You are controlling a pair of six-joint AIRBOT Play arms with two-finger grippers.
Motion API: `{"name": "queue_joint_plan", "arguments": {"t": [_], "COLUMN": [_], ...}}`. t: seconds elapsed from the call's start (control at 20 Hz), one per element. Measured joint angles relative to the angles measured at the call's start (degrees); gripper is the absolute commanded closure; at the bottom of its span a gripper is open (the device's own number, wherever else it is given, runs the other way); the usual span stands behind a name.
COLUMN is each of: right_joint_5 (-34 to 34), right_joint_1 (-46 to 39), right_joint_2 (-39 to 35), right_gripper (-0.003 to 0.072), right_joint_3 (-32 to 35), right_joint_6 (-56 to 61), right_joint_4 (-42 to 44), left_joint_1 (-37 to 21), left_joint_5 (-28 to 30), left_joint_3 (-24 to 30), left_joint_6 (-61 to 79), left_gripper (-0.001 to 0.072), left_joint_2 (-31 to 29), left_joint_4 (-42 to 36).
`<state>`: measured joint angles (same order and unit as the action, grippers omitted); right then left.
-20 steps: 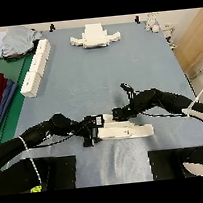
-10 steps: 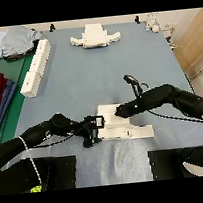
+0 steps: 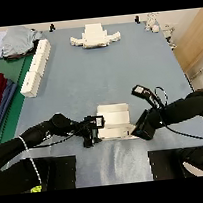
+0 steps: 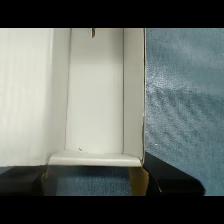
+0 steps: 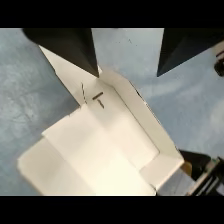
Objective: Fold the box.
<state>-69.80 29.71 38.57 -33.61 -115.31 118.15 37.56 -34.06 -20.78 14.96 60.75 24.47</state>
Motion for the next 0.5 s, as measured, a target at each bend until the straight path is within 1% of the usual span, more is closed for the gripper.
{"name": "queue_joint_plan", "arguments": {"t": [0.05, 0.1, 0.2, 0.35, 0.4, 0.5], "right_joint_5": [-0.9, -0.9, 1.3, 7.2, 8.9, 11.9], "right_joint_1": [0.0, 0.0, 0.0, 0.0, 0.0, 0.5], "right_joint_2": [-0.3, -0.4, 0.2, 3.0, 4.2, 6.3], "right_gripper": [0.0020, -0.0020, -0.0020, -0.0018, -0.0009, 0.0053], "right_joint_3": [1.2, 2.4, 4.6, 6.8, 7.2, 7.6], "right_joint_6": [-3.4, -6.8, -14.0, -25.3, -28.5, -33.7], "right_joint_4": [-1.2, -2.4, -4.2, -5.0, -4.8, -3.6], "left_joint_1": [0.0, 0.0, 0.0, 0.0, 0.0, 0.0], "left_joint_5": [0.0, 0.0, 0.0, 0.0, 0.0, 0.0], "left_joint_3": [0.0, 0.0, 0.0, 0.0, 0.0, 0.0], "left_joint_6": [0.0, 0.0, 0.0, 0.0, 0.0, 0.0], "left_gripper": [0.0198, 0.0198, 0.0198, 0.0198, 0.0198, 0.0198], "left_joint_2": [0.0, 0.0, 0.0, 0.0, 0.0, 0.0], "left_joint_4": [0.0, 0.0, 0.0, 0.0, 0.0, 0.0]}}
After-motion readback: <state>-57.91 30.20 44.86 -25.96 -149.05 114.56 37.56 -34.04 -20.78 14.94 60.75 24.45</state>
